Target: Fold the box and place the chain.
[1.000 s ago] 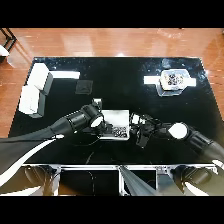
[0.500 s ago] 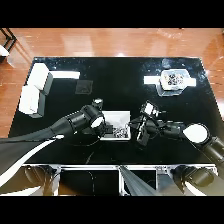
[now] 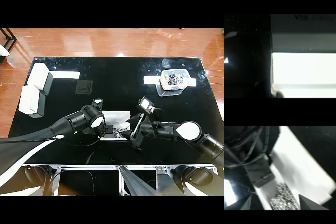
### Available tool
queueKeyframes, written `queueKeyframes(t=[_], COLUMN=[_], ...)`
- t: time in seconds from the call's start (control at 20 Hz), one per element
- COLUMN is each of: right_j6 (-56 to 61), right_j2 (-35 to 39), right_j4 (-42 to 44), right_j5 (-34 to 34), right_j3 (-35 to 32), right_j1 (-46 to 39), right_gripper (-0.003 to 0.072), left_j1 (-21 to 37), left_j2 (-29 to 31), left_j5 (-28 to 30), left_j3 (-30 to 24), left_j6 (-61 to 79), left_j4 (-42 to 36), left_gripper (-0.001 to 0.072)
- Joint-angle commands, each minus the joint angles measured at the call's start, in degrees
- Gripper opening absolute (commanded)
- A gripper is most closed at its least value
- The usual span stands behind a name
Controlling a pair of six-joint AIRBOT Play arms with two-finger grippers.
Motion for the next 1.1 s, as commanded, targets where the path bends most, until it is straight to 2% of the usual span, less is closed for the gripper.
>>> queueKeyframes(t=[0.0,0.2,0.25,0.35,0.4,0.6,0.65,0.7,0.8,0.9,1.05], right_j6=[8.09,11.8,11.8,12.24,12.83,14.45,15.34,16.85,19.39,22.62,32.5], right_j2=[1.73,7.08,8.0,8.92,9.03,9.03,9.03,9.03,9.03,9.03,9.03], right_j4=[-4.87,-9.62,-9.62,-9.62,-9.62,-9.6,-9.57,-9.55,-9.07,-9.14,-9.18], right_j5=[7.5,20.63,23.41,27.41,28.11,28.35,28.68,29.27,31.26,32.52,33.16], right_j3=[0.63,0.63,0.63,0.63,0.63,0.63,0.63,0.63,0.61,0.61,0.61], right_j1=[-7.32,-21.86,-25.2,-30.45,-32.22,-33.44,-33.44,-33.44,-33.42,-33.42,-33.38], right_gripper=[0.0705,0.0705,0.0705,0.0705,0.0704,0.0705,0.0705,0.0705,0.0706,0.0713,0.0712], left_j1=[0.04,0.04,0.04,0.02,0.02,-0.02,-0.02,-0.04,-0.63,-2.21,-2.43], left_j2=[0.0,0.02,0.02,0.09,0.2,2.99,4.55,6.67,11.28,16.55,26.77], left_j5=[0.02,-0.07,-0.04,-0.09,-0.17,-4.02,-5.4,-7.3,-13.25,-19.61,-21.14], left_j3=[0.0,0.11,0.37,1.42,2.14,5.51,5.9,6.05,6.01,5.73,3.21], left_j6=[0.0,-0.02,-0.02,-0.02,-0.02,3.76,6.21,10.08,20.41,27.85,32.87], left_j4=[0.17,0.15,0.17,0.17,0.17,0.68,0.87,0.85,1.62,5.84,9.35], left_gripper=[0.0024,0.003,0.0091,0.0456,0.0521,0.0535,0.0597,0.0628,0.063,0.0634,0.0635])
